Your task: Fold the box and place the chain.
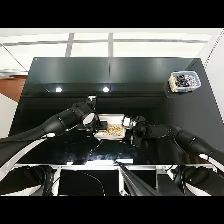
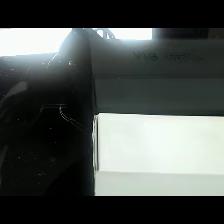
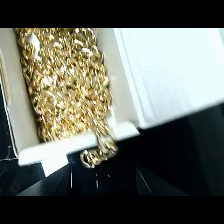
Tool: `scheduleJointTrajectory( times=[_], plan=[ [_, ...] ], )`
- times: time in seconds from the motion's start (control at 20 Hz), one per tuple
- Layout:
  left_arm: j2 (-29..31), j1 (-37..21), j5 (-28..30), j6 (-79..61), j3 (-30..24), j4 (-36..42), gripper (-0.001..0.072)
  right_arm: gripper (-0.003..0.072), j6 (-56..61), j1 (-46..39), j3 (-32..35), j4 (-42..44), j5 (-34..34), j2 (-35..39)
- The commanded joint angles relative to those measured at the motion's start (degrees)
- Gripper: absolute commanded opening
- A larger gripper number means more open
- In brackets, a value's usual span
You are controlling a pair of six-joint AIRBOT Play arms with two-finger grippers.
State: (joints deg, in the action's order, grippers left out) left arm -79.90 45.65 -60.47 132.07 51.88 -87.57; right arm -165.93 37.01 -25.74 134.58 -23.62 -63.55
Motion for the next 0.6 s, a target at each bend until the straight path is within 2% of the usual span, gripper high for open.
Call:
scheduleJointTrajectory(
  times=[0.0,0.1,0.15,0.45,0.5,0.55],
  plan=[
    [0.0,-0.02,0.13,0.0,0.02,0.0,0.0032,0.0461,0.02,2.91,0.02,0.37,3.04,-1.51],
    [0.0,-0.02,-0.07,0.0,0.02,0.0,0.0032,0.045,0.02,3.08,0.02,0.28,4.02,-1.9],
    [0.0,-0.02,-0.07,0.0,0.02,0.0,0.0032,0.0354,0.04,2.91,0.02,0.13,4.31,-1.9],
    [0.0,-0.04,0.17,0.0,0.02,-0.04,0.0032,0.0356,0.26,2.62,0.02,0.13,4.13,-1.9],
    [0.0,-0.04,0.15,0.02,0.02,-0.02,0.0032,0.0301,0.35,2.62,0.02,0.13,4.07,-1.9],
    [0.0,-0.02,0.15,0.02,0.02,-0.02,0.0032,0.0123,0.61,2.62,0.02,0.13,3.91,-1.9]
  ],
)
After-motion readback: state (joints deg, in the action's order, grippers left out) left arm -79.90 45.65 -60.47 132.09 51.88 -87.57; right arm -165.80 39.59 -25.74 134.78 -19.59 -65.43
